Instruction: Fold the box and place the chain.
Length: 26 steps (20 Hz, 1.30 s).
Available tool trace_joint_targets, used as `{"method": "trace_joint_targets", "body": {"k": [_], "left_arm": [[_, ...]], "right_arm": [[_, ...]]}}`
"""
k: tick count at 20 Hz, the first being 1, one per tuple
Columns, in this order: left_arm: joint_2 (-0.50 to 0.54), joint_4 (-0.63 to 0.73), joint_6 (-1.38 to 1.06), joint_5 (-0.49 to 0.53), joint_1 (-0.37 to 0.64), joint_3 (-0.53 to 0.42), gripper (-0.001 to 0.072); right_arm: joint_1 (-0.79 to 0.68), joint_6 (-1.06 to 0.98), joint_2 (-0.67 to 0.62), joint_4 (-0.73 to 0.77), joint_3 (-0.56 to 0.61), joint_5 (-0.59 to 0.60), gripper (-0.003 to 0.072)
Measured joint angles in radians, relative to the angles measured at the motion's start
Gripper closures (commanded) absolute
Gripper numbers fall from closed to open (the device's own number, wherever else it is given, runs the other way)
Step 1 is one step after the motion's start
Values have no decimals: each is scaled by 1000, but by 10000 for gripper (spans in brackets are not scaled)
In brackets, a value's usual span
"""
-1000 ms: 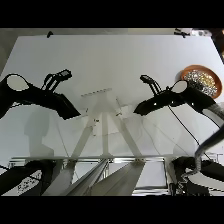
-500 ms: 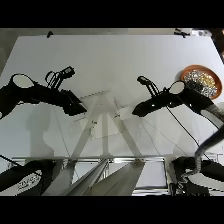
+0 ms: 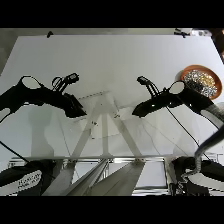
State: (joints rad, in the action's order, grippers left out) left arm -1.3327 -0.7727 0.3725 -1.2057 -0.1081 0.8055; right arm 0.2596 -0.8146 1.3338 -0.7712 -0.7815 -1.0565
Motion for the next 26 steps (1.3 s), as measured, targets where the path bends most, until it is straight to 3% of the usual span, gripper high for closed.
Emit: {"method": "trace_joint_targets", "body": {"k": [9,10,12,14,17,19,21,26], "left_arm": [[-187,233,-238,11,0,-6,165],[-202,246,-253,12,0,-6,248],[-224,272,-290,9,0,-6,515],[-235,293,-335,-7,0,-6,698],[-242,306,-392,-29,0,-6,706],[-238,309,-420,-45,0,-6,707],[-221,316,-449,-62,0,-6,707],[-137,282,-495,-79,-44,-6,707]], "right_arm": [[0,0,0,0,0,-19,677],[0,0,0,0,0,-19,677],[0,0,0,0,0,-21,677],[0,-1,0,1,0,-23,677],[0,-5,0,1,0,-23,660],[-2,-13,-1,0,-2,-42,483],[-10,-27,-3,-1,-12,-90,381],[-85,-80,-48,-34,-58,-285,383]]}}
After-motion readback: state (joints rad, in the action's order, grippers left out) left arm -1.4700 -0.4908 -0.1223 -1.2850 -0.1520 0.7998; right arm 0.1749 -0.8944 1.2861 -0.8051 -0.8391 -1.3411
